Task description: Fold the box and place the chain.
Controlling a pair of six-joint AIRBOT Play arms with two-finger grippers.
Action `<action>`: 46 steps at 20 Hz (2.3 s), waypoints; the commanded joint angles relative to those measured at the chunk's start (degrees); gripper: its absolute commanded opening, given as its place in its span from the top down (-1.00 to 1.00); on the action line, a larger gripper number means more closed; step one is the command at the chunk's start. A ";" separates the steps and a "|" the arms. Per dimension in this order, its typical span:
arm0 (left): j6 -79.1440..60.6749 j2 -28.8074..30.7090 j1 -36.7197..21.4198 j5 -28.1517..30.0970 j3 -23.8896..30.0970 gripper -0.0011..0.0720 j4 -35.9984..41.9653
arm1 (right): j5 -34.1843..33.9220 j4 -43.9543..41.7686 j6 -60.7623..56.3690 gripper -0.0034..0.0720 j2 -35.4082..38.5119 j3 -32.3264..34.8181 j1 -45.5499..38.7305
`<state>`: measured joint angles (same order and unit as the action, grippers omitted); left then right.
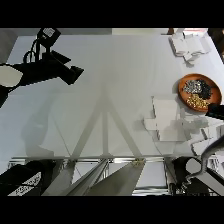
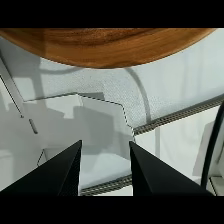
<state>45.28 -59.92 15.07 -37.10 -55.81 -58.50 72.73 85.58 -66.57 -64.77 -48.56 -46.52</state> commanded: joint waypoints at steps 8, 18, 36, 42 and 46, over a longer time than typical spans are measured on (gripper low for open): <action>0.00 0.00 0.02 0.00 0.00 -0.94 -0.02 | -4.20 1.66 7.19 0.02 -9.70 -1.31 -2.29; -0.02 0.00 0.02 0.00 0.00 -0.94 -0.02 | 5.88 -6.34 10.34 0.10 -14.49 -1.31 -2.29; 0.00 0.00 0.02 0.00 0.00 -0.94 -0.02 | 11.98 -30.36 20.65 0.88 -12.37 -1.31 3.39; 0.00 0.00 0.02 0.00 0.00 -0.94 -0.02 | 9.44 -34.60 21.75 0.89 -12.37 -1.25 18.51; -0.02 0.00 0.02 0.00 0.00 -0.94 -0.02 | -1.03 -43.21 22.69 0.89 -12.28 -1.25 28.15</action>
<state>45.28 -59.92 15.07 -37.10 -55.81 -58.52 78.70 48.88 -44.88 -77.14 -49.82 -24.99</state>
